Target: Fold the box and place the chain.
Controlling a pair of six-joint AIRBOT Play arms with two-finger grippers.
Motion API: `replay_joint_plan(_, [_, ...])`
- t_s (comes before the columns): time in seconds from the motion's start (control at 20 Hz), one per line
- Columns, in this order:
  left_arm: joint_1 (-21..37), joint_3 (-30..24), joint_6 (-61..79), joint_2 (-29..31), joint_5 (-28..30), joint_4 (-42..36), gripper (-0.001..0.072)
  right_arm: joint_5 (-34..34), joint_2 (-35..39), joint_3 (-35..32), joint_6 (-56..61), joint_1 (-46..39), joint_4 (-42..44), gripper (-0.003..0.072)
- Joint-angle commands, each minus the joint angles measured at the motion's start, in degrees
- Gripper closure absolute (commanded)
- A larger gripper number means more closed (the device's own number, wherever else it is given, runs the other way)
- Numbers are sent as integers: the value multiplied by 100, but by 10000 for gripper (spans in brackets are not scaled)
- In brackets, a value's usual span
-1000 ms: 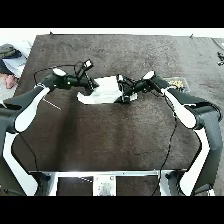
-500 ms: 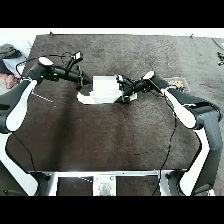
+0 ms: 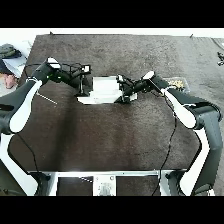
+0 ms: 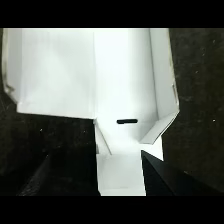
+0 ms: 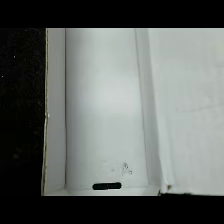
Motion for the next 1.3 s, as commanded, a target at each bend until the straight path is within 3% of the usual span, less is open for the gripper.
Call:
replay_joint_plan(0.0, [-111,4,-66,-4,35,470,93,2,-2,4,4,4,2,315])
replay_joint_plan(0.25, [-245,-13,-210,-15,101,562,92,4,-2,4,4,4,2,315])
replay_joint_plan(0.55, [-358,-492,-205,-15,402,520,91,4,-2,4,4,4,2,316])
replay_joint_plan(1.05, [-358,-492,-205,-13,396,70,94,4,-2,4,4,4,2,315])
replay_joint_plan(1.2, [-358,-492,-219,-13,398,76,103,4,-2,4,4,4,2,315])
replay_joint_plan(1.25, [-358,-492,-221,-13,391,76,143,2,-2,4,4,4,2,315])
